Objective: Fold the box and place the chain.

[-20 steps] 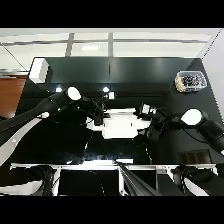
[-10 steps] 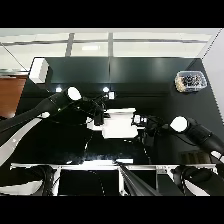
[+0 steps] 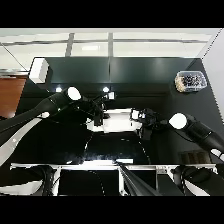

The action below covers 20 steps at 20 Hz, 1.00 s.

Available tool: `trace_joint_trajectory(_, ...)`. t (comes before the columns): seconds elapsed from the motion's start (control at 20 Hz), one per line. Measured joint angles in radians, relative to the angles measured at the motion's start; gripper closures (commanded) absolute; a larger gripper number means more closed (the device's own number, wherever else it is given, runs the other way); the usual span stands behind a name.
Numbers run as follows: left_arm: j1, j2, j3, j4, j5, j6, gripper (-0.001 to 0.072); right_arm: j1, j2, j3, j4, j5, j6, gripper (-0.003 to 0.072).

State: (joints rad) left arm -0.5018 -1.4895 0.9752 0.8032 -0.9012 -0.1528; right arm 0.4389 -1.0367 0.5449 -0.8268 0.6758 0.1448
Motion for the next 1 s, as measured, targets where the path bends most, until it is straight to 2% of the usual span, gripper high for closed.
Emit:
trace_joint_trajectory(0.4, 0.000, 0.000, 0.000, 0.000, -0.016, 0.006, 0.0682, -0.010, -0.003, 0.024, 0.038, -0.055, -0.068, 0.0026)
trace_joint_trajectory(0.6, 0.000, 0.000, 0.000, 0.000, -0.018, 0.029, 0.0683, -0.020, -0.028, 0.026, 0.129, -0.066, -0.135, 0.0026)
trace_joint_trajectory(1.0, 0.000, 0.000, 0.000, 0.000, -0.023, 0.044, 0.0683, -0.108, -0.046, 0.026, 0.193, -0.016, -0.201, 0.0026)
